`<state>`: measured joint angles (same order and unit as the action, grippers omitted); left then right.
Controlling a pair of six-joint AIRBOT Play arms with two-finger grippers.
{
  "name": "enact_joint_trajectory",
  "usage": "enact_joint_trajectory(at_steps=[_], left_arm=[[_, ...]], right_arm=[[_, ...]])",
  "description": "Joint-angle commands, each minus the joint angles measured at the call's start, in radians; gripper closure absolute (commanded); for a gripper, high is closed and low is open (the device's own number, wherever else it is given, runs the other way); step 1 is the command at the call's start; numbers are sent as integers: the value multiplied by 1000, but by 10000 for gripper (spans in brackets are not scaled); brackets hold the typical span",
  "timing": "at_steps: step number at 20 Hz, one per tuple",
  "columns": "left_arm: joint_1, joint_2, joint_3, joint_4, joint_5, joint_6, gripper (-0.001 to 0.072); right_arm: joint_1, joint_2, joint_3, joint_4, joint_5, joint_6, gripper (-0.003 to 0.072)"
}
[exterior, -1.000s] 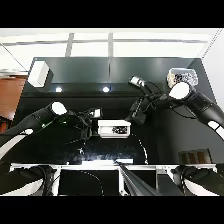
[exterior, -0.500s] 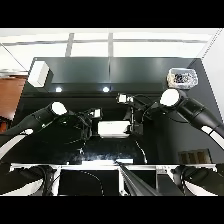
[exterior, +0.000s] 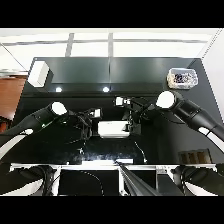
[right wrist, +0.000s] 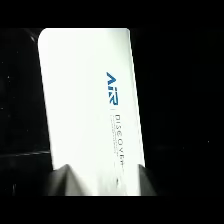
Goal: Fold the box and place the chain.
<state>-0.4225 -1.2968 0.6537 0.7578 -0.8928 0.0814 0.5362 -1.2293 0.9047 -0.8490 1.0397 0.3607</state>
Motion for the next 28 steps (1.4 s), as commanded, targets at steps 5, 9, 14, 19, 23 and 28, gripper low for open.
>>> enact_joint_trajectory(at_steps=[5, 9, 14, 19, 23, 28], left_arm=[[0, 0, 0, 0, -1, 0, 352], [0, 0, 0, 0, -1, 0, 352], [0, 0, 0, 0, -1, 0, 352], [0, 0, 0, 0, -1, 0, 352], [0, 0, 0, 0, -1, 0, 352], [0, 0, 0, 0, -1, 0, 352]], right_arm=[[2, 0, 0, -1, 5, 14, 528], [2, -1, -3, -2, 18, 39, 528], [2, -2, -22, -1, 10, 40, 527], [2, -2, -22, -1, 22, 41, 525], [2, -2, -22, -2, 30, 51, 477], [2, -2, -22, -1, 30, 51, 477]])
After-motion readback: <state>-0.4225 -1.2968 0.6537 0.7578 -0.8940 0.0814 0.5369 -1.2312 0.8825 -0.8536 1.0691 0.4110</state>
